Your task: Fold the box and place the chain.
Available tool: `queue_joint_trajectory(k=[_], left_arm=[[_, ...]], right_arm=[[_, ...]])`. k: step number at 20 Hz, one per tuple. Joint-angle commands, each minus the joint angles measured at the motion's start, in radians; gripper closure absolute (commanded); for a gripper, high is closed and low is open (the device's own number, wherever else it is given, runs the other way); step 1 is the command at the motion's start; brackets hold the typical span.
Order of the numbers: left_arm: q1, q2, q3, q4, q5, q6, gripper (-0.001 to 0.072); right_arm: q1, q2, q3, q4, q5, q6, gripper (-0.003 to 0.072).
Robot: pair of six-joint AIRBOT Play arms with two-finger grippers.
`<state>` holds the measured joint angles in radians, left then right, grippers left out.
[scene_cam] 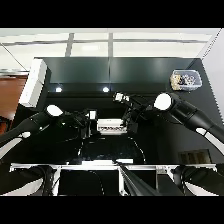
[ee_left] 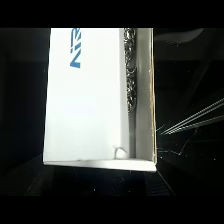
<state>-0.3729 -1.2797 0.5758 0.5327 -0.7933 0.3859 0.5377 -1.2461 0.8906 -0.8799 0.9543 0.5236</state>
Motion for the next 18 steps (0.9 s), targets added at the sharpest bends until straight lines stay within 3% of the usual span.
queue_joint_trajectory(k=[1, 13, 14, 18], left_arm=[[-0.001, -0.001, 0.000, 0.000, -0.001, 0.000, 0.0244], [-0.001, -0.001, 0.000, 0.001, 0.000, 0.000, 0.0244], [-0.001, -0.001, 0.000, 0.001, 0.000, 0.000, 0.0244], [-0.001, -0.001, 0.000, 0.001, 0.000, 0.000, 0.0243]], right_arm=[[0.000, 0.000, -0.001, -0.015, 0.008, 0.001, 0.0385], [0.000, 0.000, -0.001, -0.015, 0.050, 0.029, 0.0360], [0.000, 0.000, -0.001, -0.015, 0.050, 0.035, 0.0309], [0.000, 0.000, -0.001, -0.015, 0.050, 0.046, 0.0306]])
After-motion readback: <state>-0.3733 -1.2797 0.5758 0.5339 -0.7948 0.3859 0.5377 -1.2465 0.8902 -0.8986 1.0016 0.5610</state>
